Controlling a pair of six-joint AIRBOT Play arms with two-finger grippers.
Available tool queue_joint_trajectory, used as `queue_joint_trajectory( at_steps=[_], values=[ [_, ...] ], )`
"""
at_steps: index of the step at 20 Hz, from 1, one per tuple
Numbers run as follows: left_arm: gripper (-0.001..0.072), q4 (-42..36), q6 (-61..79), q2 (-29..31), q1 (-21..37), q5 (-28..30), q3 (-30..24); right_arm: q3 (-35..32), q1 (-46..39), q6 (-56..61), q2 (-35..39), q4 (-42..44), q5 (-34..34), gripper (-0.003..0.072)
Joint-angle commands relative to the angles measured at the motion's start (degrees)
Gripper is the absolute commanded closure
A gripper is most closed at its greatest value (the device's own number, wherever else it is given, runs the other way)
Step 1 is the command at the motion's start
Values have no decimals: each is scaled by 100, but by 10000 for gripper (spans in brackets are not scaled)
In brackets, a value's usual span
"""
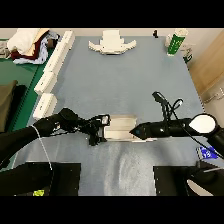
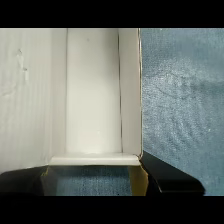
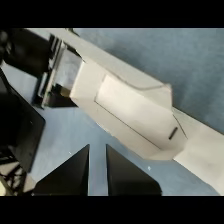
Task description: Fold the box.
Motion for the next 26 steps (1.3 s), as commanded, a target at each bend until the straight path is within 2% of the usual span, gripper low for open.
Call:
queue_joint_trajectory(
  at_steps=[1, 2, 3, 5, 7, 10, 14, 18, 21, 26],
  values=[
    [198, 0, 0, -4, 0, 2, -2, 444, 94, 485, -977, 433, -892, 570],
    [198, 0, 0, -2, 0, 2, -2, 680, 39, 487, -1357, 166, -922, 607],
    [198, 0, 0, -2, 0, -2, -2, 920, -17, 490, -1740, -151, -957, 608],
    [197, 0, 0, -2, 0, 2, -2, 1246, -79, 490, -2374, -507, -966, 676],
    [198, 0, 0, -4, 0, 0, -2, 1318, -70, 485, -2850, -516, -992, 676],
    [197, 0, 0, -2, 0, 0, -2, 1318, -68, 354, -3311, -520, -997, 677],
    [198, 0, 0, -4, 0, 2, -2, 1318, -61, 286, -3421, -514, -1032, 677],
    [197, 0, 0, -2, 0, 0, -2, 1320, -74, 229, -3080, -522, -1049, 677],
    [197, 0, 2, -2, 0, 2, -2, 1318, -85, 232, -2308, -782, -999, 677],
    [197, 0, 0, -2, 0, 0, -2, 1178, 101, -31, -638, -1631, -11, 678]
  ],
)
